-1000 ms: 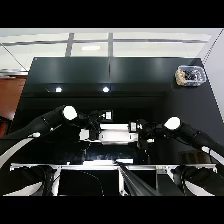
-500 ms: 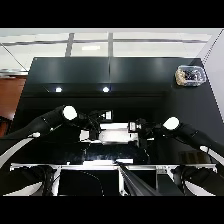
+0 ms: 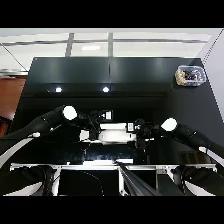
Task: Fold the box and place the chain.
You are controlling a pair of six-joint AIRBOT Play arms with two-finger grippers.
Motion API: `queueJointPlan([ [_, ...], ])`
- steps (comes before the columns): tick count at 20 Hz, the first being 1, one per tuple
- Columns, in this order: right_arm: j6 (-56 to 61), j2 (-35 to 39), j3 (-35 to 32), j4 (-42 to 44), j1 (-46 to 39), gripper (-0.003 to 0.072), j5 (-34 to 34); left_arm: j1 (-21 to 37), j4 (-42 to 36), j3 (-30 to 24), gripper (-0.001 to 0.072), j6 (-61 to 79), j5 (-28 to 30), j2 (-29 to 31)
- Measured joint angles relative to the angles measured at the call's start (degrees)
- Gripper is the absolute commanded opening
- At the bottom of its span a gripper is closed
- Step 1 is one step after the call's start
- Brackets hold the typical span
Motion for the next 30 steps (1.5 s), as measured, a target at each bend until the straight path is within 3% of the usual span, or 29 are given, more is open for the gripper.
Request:
queueJointPlan([
  [23,4.26,1.49,-0.11,-4.37,0.00,0.0701,-0.33,0.00,0.02,0.00,0.0027,0.02,0.02,0.00],
  [24,4.46,1.55,-0.15,-4.37,0.00,0.0590,-0.33,0.00,0.02,0.00,0.0027,0.02,0.02,0.00],
  [25,4.66,1.57,-0.17,-4.35,0.00,0.0541,-0.17,0.00,0.02,0.00,0.0027,0.02,0.02,0.00],
  [27,4.81,1.62,-0.17,-4.35,0.00,0.0527,-0.17,0.00,0.04,0.00,0.0027,0.04,0.02,0.00],
  [28,4.96,1.66,-0.17,-4.33,0.00,0.0408,-0.20,0.00,0.02,0.00,0.0028,0.04,0.02,0.00],
  [30,5.14,1.66,-0.17,-4.31,0.00,0.0406,-0.20,0.00,0.02,0.00,0.0030,0.04,0.02,0.00],
])
